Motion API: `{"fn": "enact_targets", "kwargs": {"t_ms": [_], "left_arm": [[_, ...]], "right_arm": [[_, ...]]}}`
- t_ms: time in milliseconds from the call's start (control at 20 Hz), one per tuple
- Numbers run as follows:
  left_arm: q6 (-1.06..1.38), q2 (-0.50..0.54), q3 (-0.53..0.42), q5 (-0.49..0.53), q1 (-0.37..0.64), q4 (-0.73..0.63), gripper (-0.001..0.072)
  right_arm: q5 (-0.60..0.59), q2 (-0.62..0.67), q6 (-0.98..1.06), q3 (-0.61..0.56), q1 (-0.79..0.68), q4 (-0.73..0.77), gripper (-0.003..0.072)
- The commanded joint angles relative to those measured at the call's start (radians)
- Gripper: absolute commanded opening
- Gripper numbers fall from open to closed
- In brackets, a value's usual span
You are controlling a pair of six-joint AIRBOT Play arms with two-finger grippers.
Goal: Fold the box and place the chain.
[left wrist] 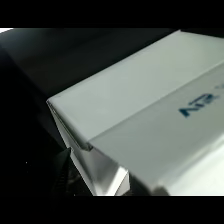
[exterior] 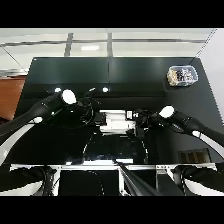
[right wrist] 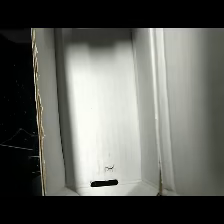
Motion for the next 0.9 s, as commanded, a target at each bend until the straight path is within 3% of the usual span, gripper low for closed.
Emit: {"fn": "enact_targets", "kwargs": {"t_ms": [0, 400, 650, 850], "left_arm": [[-0.064, 0.001, 0.002, 0.066, -0.036, 0.057, 0.0406], [-0.076, 0.005, 0.003, 0.085, -0.042, 0.077, 0.0406], [-0.288, 0.003, 0.003, 0.119, -0.121, 0.327, 0.0406], [-0.39, -0.016, 0.029, 0.109, -0.166, 0.408, 0.0406]], "right_arm": [[0.0, -0.001, 0.0, 0.001, 0.001, 0.0, 0.0131], [0.0, -0.001, 0.0, 0.001, 0.001, 0.0, 0.013], [0.0, -0.001, 0.0, 0.001, 0.001, 0.0, 0.013], [0.0, -0.001, 0.0, 0.001, 0.001, 0.0, 0.0131]]}}
